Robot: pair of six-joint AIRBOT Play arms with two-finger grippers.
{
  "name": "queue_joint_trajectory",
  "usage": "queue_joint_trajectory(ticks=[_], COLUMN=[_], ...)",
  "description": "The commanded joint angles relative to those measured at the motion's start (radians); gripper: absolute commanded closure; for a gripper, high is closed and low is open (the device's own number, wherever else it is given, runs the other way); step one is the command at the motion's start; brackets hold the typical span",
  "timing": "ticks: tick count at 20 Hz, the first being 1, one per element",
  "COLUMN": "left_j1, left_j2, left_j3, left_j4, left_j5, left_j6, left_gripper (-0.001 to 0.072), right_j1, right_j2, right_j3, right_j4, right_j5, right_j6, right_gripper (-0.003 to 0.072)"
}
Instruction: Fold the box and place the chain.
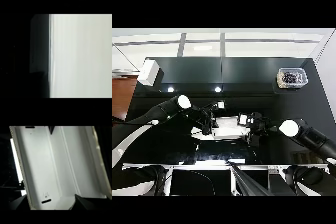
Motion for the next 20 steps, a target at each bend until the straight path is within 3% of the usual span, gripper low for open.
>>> queue_joint_trajectory(ticks=[1, 13, 20], left_j1=[0.000, -0.016, -0.037], left_j2=[0.000, 0.047, 0.047], left_j3=[0.000, 0.000, 0.000], left_j4=[0.000, 0.010, 0.035], left_j5=[-0.002, 0.000, 0.003], left_j6=[0.000, 0.001, 0.001], left_gripper=[0.0680, 0.0682, 0.0682], right_j1=[-0.054, -0.092, -0.092], right_j2=[0.008, -0.044, -0.056], right_j3=[0.001, 0.001, 0.001], right_j4=[-0.003, 0.163, 0.195], right_j5=[-0.023, 0.083, 0.061], right_j6=[0.004, -0.169, -0.233], right_gripper=[-0.0022, -0.0022, -0.0021])
